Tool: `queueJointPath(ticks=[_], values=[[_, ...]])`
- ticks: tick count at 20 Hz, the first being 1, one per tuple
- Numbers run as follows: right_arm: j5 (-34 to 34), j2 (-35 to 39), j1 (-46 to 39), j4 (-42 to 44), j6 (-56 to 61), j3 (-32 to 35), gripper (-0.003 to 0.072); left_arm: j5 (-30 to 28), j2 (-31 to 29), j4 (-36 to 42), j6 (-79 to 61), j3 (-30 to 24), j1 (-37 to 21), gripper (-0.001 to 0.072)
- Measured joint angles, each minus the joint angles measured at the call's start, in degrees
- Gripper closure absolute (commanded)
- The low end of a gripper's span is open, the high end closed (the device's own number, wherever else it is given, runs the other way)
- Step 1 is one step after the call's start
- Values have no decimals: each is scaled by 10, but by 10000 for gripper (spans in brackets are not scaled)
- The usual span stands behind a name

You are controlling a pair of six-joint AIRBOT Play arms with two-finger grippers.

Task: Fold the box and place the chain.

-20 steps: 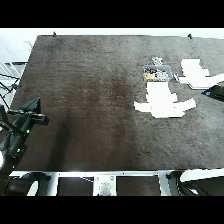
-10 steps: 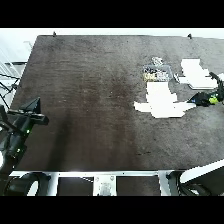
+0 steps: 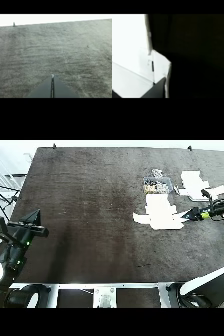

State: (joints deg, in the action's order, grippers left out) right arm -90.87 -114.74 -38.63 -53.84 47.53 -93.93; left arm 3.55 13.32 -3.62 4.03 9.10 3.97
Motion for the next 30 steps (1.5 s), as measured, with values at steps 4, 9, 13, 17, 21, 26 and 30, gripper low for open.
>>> queueJointPath(ticks=[4,9,13,17,21,26,30], values=[[-33,2,3,38,-15,15,677,0,0,0,0,0,0,689],[-20,73,43,132,-21,123,677,0,0,0,0,0,0,688],[66,154,128,226,-22,247,677,0,0,0,0,0,0,689],[185,196,244,308,-22,317,677,0,0,0,0,0,0,689],[300,207,346,341,-27,337,677,0,0,0,0,0,0,688],[398,208,392,351,-43,343,677,1,0,0,0,0,0,524],[431,206,403,350,-72,344,677,18,0,0,1,0,0,116]])
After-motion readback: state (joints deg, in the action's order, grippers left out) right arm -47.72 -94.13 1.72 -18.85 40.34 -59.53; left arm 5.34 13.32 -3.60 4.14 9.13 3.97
